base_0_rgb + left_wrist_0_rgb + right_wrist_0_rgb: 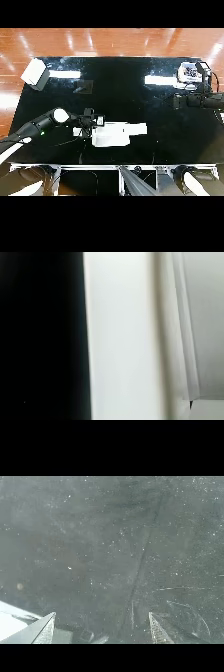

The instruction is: Fold the box and place the chain.

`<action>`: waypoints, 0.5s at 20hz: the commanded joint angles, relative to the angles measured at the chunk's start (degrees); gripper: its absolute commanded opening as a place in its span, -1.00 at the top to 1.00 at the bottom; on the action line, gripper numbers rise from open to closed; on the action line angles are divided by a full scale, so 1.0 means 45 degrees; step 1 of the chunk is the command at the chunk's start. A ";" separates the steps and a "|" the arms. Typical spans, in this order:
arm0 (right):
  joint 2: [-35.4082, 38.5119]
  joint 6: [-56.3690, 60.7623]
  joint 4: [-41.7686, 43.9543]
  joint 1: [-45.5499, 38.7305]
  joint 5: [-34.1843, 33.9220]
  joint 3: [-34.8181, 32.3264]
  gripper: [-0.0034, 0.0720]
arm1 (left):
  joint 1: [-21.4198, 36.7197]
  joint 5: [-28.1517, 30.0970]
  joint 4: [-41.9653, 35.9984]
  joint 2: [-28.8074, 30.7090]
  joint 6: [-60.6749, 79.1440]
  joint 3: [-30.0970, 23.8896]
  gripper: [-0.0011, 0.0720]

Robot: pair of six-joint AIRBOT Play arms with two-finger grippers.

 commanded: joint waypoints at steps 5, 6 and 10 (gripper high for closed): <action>-0.0010 -0.5523 0.0073 0.0034 0.1258 -0.2346 -0.99 | 0.0010 0.0525 0.0019 0.0010 0.0068 -0.0005 0.92; -0.0005 -0.6951 0.1030 0.0267 0.1413 -0.3245 -0.99 | 0.0010 0.0539 0.0010 0.0010 -0.0019 -0.0005 0.92; 0.0083 -0.9224 0.0010 0.4143 -0.0107 -0.4308 -0.99 | 0.0010 0.0539 0.0019 0.0010 -0.0738 -0.0005 0.92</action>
